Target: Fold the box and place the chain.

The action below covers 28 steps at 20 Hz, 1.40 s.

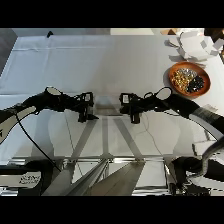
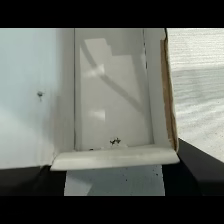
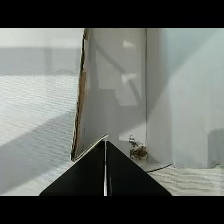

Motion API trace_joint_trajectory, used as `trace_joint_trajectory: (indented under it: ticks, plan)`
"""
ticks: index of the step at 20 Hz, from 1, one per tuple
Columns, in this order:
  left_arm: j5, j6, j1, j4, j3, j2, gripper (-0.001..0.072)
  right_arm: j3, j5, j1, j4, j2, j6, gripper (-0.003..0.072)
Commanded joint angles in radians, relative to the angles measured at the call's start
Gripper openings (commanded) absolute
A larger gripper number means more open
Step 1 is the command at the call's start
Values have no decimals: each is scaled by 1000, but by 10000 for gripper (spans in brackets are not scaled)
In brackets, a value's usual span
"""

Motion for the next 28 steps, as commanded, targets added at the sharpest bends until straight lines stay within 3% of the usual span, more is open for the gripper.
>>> trace_joint_trajectory:
  ticks: [1, 6, 8, 10, 13, 15, 16, 19, 24, 28]
  plan:
    - [0, 0, 0, 0, 0, 0, 329, 0, 5, 0, 3, 25, 5, 9]
    - [0, 0, 0, 0, 0, 0, 329, 0, 8, 0, 2, 151, 22, 9]
    - [0, 0, 0, 0, 0, 0, 329, 0, -3, 0, -19, 210, 120, 9]
    - [0, 0, 0, 0, 0, 0, 329, 0, -64, 0, -108, 270, 350, 9]
    - [0, 0, 0, 0, 0, 0, 329, 0, -161, -1, -438, 362, 855, 9]
    - [0, 0, 0, 0, 0, 0, 329, 0, -128, -38, -645, 383, 1223, 6]
    - [0, 0, 0, 0, 0, 0, 329, -2, -71, -78, -678, 381, 1367, 6]
    - [0, 0, 0, 0, 0, 0, 329, -61, 49, -223, -650, 380, 1529, 6]
    - [0, 0, 0, 0, 0, 0, 329, -241, 20, -322, -417, 356, 1521, 4]
    - [0, 0, 0, 0, 0, 0, 329, -272, 5, -322, -149, 254, 1395, 3]
